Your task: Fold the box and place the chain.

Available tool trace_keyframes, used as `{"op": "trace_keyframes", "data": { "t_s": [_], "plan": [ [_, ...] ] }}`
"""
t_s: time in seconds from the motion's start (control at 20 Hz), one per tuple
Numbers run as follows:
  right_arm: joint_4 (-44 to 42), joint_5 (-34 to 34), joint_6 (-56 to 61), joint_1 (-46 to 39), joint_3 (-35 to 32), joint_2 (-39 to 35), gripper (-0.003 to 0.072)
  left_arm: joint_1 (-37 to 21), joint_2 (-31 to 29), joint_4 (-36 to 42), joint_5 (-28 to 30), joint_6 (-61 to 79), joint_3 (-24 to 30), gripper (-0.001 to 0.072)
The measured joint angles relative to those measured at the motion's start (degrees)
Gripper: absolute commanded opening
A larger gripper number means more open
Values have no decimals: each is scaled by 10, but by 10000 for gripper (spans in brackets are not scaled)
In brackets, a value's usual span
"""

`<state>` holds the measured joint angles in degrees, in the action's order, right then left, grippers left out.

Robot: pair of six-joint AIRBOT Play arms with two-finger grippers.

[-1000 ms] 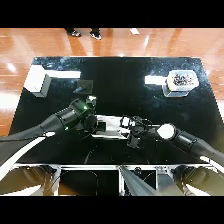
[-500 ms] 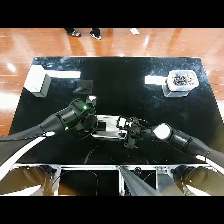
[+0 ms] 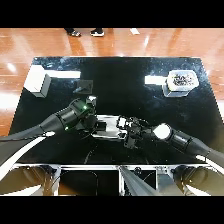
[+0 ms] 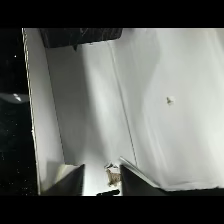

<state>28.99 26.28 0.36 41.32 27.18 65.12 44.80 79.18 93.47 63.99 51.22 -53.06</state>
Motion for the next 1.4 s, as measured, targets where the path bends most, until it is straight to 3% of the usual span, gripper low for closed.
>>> {"op": "trace_keyframes", "data": {
  "t_s": [0.05, 0.1, 0.2, 0.25, 0.55, 0.85, 1.2, 1.4],
  "plan": [
    [0, 0, 0, 0, 0, 0, 358, 0, 0, 0, 0, 0, 0, 23],
    [0, 0, 0, 0, 0, 0, 238, 0, 0, 0, 0, 0, 0, 23],
    [0, -1, 0, 0, 0, 0, 88, 0, 0, 0, 0, 0, 0, 24],
    [0, 0, 0, 0, 0, 0, 65, 0, 0, 1, 0, 0, 0, 24],
    [5, 9, 18, -31, 0, -1, 64, 0, 0, 1, -5, -2, 0, 23],
    [8, 86, 59, -116, 0, -14, 65, 0, 0, 0, -1, -2, 0, 23],
    [6, 131, 122, -221, 0, -83, 65, 0, 0, 0, 5, 2, 0, 24],
    [7, 194, 197, -300, 0, -137, 64, 0, 0, 1, 1, 0, 0, 23]
  ]
}}
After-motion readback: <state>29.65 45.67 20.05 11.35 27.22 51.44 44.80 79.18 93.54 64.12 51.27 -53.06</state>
